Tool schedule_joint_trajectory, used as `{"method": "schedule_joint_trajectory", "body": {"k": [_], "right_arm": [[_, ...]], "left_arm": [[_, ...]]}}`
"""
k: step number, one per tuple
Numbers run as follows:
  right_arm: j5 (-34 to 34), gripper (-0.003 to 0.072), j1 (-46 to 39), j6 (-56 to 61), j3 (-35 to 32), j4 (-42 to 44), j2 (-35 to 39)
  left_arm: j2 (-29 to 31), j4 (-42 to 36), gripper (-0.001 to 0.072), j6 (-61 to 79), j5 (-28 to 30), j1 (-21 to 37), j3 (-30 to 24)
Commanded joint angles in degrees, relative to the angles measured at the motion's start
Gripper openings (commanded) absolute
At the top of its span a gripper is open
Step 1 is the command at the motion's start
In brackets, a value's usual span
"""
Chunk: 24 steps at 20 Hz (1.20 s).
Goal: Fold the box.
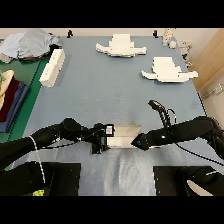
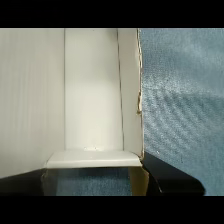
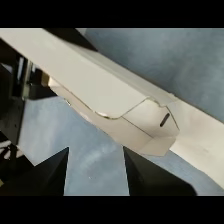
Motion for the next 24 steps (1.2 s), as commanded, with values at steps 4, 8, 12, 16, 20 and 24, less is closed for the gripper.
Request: {"method": "schedule_joint_trajectory", "body": {"k": [4,8,12,16,20,24], "right_arm": [[5.7,0.051,0.1,6.1,0.0,3.1,0.2],[6.2,0.051,0.1,6.2,0.0,3.3,0.2],[11.4,0.0207,0.1,6.8,0.0,4.6,-0.3],[21.4,0.0151,0.0,6.1,0.0,4.3,-6.4],[28.3,0.0151,0.0,2.7,0.2,3.9,-18.4],[26.9,0.0151,0.1,-0.2,0.5,4.0,-24.8]], "left_arm": [[-0.2,3.2,0.042,0.0,-0.2,0.0,0.0],[-0.2,3.5,0.042,0.0,-0.6,0.0,0.0],[-0.2,3.5,0.042,0.0,-0.5,0.0,0.0],[-0.2,3.5,0.042,0.0,-0.5,0.0,0.0],[-0.2,3.5,0.042,0.0,-0.5,0.0,0.0],[-0.2,3.5,0.042,0.0,-0.5,0.0,0.0]]}}
